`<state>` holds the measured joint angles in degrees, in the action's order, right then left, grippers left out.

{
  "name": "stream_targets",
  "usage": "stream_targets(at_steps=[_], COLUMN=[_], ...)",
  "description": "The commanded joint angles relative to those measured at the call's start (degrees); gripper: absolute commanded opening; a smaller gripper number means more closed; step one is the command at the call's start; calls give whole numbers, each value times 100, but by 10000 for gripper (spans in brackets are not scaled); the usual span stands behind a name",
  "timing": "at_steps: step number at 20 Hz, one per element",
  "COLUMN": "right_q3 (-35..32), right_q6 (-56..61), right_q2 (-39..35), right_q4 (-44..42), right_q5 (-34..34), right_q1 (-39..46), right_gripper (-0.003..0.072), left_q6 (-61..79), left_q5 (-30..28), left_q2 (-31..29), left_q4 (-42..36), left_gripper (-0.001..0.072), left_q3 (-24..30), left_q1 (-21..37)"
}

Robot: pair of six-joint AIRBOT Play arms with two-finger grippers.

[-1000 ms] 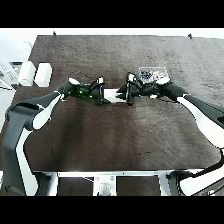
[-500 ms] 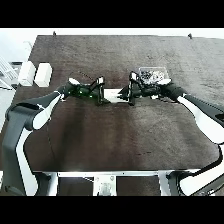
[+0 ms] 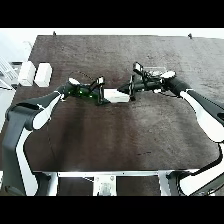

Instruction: Fold the box and place the chain.

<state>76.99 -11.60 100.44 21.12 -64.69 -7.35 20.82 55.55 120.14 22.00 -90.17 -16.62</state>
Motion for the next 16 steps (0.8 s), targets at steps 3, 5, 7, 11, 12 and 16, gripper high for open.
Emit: stream_targets(at_steps=[3,5,7,11,12,16], right_q3=[243,365,577,719,745,1104], right_q6=[859,1147,1547,1864,1891,1939], right_q2=[431,702,929,992,992,970], right_q4=[601,669,850,1016,1113,977], right_q5=[7,-280,-656,-732,-737,-1097], right_q1=[37,31,24,31,31,59], right_gripper=[18,10,10,10,10,12], left_q6=[2,2,2,2,2,2], left_q5=[-2,-2,-4,-4,-4,-7], left_q2=[2,2,2,2,2,2], left_q4=[2,2,2,2,2,2], left_gripper=[426,426,426,426,426,426], left_q3=[2,2,2,2,2,2], left_q1=[-2,-2,-2,-2,-2,-2])
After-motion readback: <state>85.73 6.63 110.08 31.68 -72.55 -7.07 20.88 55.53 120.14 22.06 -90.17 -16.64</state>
